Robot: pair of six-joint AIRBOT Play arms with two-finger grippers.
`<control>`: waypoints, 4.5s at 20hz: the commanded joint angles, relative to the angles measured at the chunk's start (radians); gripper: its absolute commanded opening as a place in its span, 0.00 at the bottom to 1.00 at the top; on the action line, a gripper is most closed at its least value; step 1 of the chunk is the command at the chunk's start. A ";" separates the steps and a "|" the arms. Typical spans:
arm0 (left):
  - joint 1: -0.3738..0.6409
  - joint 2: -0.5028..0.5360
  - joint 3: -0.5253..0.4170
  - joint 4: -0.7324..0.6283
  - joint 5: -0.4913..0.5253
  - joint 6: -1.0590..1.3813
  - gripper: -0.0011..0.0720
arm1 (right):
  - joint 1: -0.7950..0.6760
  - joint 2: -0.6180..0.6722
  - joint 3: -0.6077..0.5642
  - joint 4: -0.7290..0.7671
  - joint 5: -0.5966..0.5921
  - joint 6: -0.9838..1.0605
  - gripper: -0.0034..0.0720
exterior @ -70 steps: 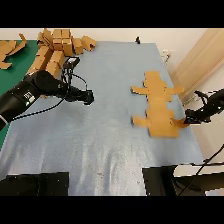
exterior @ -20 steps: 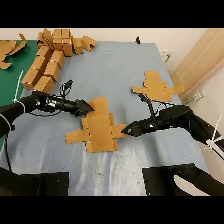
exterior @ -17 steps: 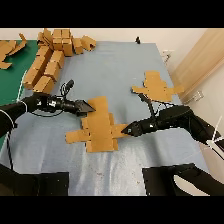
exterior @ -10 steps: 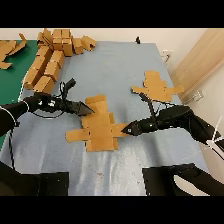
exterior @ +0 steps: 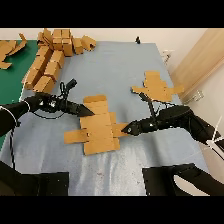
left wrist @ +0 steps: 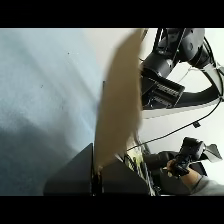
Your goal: Fold the box.
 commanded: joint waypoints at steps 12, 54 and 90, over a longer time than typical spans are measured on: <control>-0.001 0.000 0.002 -0.068 0.055 0.032 0.58 | 0.001 0.001 0.000 0.000 0.001 0.001 0.05; -0.032 0.004 0.031 0.019 0.051 0.068 0.03 | -0.001 0.001 0.000 -0.058 0.190 0.097 0.39; -0.338 0.309 -0.234 -0.096 0.518 0.685 0.03 | -0.052 0.002 0.000 -0.115 0.435 0.274 0.53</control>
